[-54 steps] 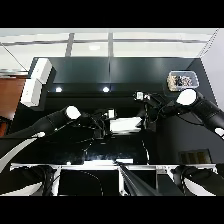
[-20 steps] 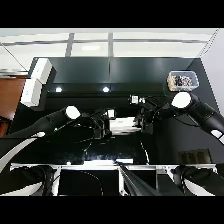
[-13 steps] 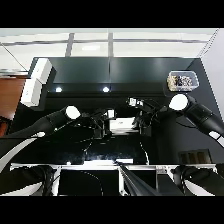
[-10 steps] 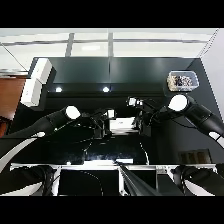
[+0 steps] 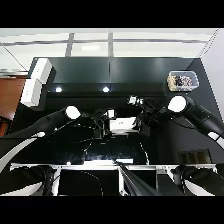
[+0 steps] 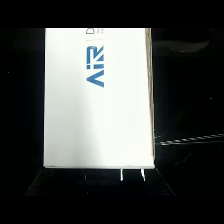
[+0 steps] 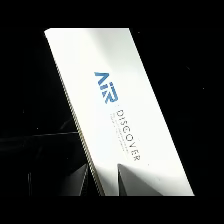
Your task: Fold the box and place the chain.
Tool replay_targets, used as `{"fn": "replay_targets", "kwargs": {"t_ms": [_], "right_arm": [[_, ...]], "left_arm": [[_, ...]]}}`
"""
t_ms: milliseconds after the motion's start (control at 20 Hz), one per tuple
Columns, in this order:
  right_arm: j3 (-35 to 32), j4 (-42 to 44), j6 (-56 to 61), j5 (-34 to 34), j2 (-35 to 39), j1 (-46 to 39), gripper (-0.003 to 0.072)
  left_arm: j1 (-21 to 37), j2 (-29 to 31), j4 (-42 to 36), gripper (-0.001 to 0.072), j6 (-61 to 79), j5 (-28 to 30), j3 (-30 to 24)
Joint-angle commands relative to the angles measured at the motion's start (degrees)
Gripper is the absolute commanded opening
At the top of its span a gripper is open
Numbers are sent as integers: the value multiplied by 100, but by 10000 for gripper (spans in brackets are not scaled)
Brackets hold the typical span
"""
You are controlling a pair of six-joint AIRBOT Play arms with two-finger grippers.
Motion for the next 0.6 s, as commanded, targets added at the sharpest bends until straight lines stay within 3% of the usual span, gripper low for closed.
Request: {"fn": "replay_targets", "kwargs": {"t_ms": [0, 200, 250, 300, 400, 550], "right_arm": [[33, 94, 120, 59, 37, -4, 204], [468, 136, 1379, 409, 210, -284, 201], [492, 146, 2094, 409, 251, -494, 59], [472, 160, 2879, 446, 249, -765, 14], [269, 393, 3405, 619, 245, -1233, 6], [-321, 1703, 3390, 798, 164, -1495, 5]], "left_arm": [[2, -4, 2, 349, 11, 2, 2], [0, -4, 2, 349, 11, 2, 2], [0, -4, 2, 349, 11, 4, 2], [2, -4, 2, 349, 11, 4, 2], [2, -4, 2, 349, 11, 7, 2], [2, -4, 2, 349, 11, 7, 2]]}}
